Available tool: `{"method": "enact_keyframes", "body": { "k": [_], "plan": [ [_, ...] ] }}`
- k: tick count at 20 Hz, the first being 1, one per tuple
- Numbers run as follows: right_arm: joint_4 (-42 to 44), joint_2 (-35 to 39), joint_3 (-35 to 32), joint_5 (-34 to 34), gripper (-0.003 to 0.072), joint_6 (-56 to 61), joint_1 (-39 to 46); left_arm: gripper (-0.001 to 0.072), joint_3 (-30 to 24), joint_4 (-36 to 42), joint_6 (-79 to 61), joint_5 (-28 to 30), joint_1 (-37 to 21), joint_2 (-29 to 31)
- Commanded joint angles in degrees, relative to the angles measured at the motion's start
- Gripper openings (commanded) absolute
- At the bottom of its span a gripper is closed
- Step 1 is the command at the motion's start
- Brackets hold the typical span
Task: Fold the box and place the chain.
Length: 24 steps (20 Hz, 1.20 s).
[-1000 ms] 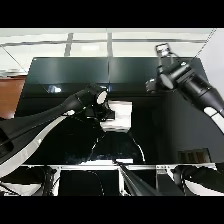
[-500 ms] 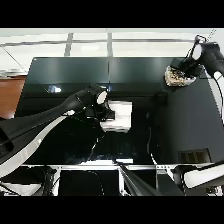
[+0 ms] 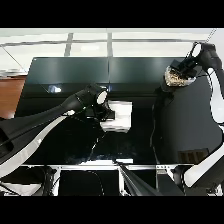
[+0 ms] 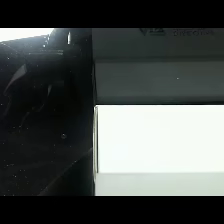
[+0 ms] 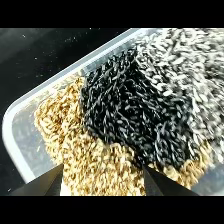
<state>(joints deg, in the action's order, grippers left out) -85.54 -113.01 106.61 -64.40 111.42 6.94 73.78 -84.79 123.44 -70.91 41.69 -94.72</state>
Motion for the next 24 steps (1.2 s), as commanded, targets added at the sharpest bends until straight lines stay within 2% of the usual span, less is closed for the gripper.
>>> {"method": "enact_keyframes", "body": {
  "k": [1, 2, 3, 4, 5, 6, 13, 17, 20, 24],
  "plan": [
    [2.99, -2.36, 0.5, -0.24, 0.0479, -1.27, 0.11, 0.0031, 0.07, 0.0, 0.0, -0.07, -0.04, 0.0],
    [2.99, -2.71, 0.52, -0.28, 0.0478, -1.33, 0.15, 0.0031, 0.07, 0.02, 0.0, -0.07, -0.04, 0.0],
    [2.99, -2.82, 0.5, -0.28, 0.0395, -1.49, 0.15, 0.0031, 0.07, 0.0, 0.0, -0.07, -0.04, 0.0],
    [3.02, -2.82, 0.52, -0.33, 0.0288, -2.14, 0.15, 0.003, 0.07, 0.0, 0.0, -0.07, -0.04, 0.0],
    [3.19, -2.69, 0.61, -0.79, 0.0086, -3.67, 0.15, 0.0031, 0.07, 0.0, 0.0, -0.04, -0.04, 0.0],
    [3.19, -2.51, 1.25, -1.73, 0.0013, -4.81, 0.15, 0.0031, 0.07, -0.02, 0.0, 0.0, -0.04, 0.0],
    [2.58, 4.52, 8.96, -6.03, 0.0013, -11.04, 0.15, 0.0031, 0.07, 0.0, 0.0, 0.17, -0.04, 0.0],
    [2.54, 8.5, 9.49, -6.16, 0.0013, -12.7, 0.2, 0.0031, 0.07, 0.0, 0.0, 0.17, -0.04, 0.0],
    [1.01, 8.26, 9.51, -6.29, 0.0013, -12.74, 0.2, 0.0031, 0.07, 0.0, 0.0, 0.15, -0.04, 0.0],
    [-7.13, 5.88, 9.49, -6.25, 0.0013, -11.1, 0.28, 0.0031, 0.07, 0.0, 0.0, 0.11, -0.04, 0.0]
  ]
}}
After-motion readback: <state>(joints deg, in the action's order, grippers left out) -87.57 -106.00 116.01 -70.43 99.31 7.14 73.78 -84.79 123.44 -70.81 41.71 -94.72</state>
